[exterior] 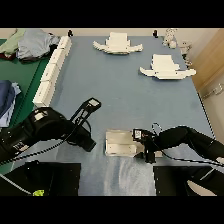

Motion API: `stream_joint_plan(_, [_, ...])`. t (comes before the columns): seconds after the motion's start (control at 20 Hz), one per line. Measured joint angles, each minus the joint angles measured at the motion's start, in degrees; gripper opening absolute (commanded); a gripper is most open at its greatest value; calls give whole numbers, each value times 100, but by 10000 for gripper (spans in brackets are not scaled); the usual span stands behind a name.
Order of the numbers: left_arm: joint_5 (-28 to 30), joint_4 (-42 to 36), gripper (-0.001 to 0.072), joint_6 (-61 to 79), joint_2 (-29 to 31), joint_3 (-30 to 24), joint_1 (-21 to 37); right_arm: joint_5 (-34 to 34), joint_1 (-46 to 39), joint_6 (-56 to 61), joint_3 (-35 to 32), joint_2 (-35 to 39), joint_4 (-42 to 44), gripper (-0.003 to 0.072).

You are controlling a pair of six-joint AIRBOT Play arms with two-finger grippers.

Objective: Fold the box.

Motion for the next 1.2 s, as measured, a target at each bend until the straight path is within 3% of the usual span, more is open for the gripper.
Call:
stream_joint_plan(0.05, [144,-411,681,970,151,-251,343,0,0,0,0,2,0,518])
stream_joint_plan(0.15, [555,-1134,682,2761,328,-730,984,0,0,0,0,2,0,518])
stream_joint_plan(0.3, [1169,-1821,682,4540,398,-1248,1471,0,0,0,0,2,0,518])
stream_joint_plan(0.65, [2223,-3851,682,8459,-236,-1930,1504,0,0,-2,0,2,0,518])
stream_joint_plan(1.2, [2782,-4723,682,9549,-1307,-2011,817,0,0,-7,0,2,0,518])
